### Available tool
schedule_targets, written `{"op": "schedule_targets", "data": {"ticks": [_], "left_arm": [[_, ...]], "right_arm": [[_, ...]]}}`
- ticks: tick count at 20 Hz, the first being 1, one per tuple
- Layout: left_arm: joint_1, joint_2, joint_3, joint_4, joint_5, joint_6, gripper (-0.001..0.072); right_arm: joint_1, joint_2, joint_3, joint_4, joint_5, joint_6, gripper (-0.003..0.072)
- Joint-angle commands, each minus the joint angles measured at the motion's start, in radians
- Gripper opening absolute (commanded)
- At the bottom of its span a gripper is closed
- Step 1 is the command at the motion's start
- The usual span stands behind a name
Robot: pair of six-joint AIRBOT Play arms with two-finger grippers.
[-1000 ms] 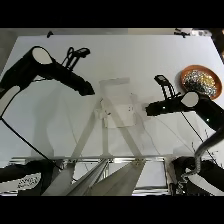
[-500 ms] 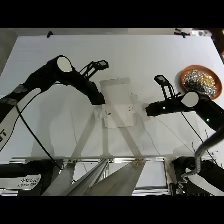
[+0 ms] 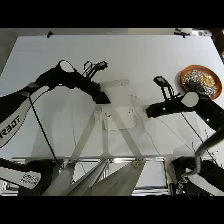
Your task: Fold the box and place the chain.
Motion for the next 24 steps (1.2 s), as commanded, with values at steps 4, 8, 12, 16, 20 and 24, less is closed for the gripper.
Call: {"op": "schedule_targets", "data": {"ticks": [4, 8, 12, 16, 20, 24], "left_arm": [[0.014, -0.064, -0.001, -0.077, -0.126, 0.090, 0.0552], [0.013, -0.086, -0.001, -0.140, -0.135, 0.159, 0.0406], [0.013, -0.087, -0.001, -0.112, -0.132, 0.162, 0.0084], [0.011, -0.086, -0.001, -0.043, -0.150, 0.161, 0.0002], [-0.028, -0.050, -0.001, 0.000, -0.135, 0.182, -0.0002], [-0.113, 0.054, -0.001, 0.089, -0.102, 0.149, -0.0004]], "right_arm": [[0.001, 0.001, 0.000, 0.001, 0.010, 0.001, 0.0014], [0.001, 0.001, -0.001, 0.001, 0.011, 0.001, 0.0014], [0.001, 0.001, 0.000, 0.001, 0.011, 0.001, 0.0014], [0.001, 0.001, 0.000, 0.003, 0.013, 0.002, 0.0014], [0.001, 0.038, 0.007, -0.005, 0.077, 0.002, 0.0068], [0.001, 0.149, 0.062, -0.147, 0.257, 0.055, 0.0350]]}}
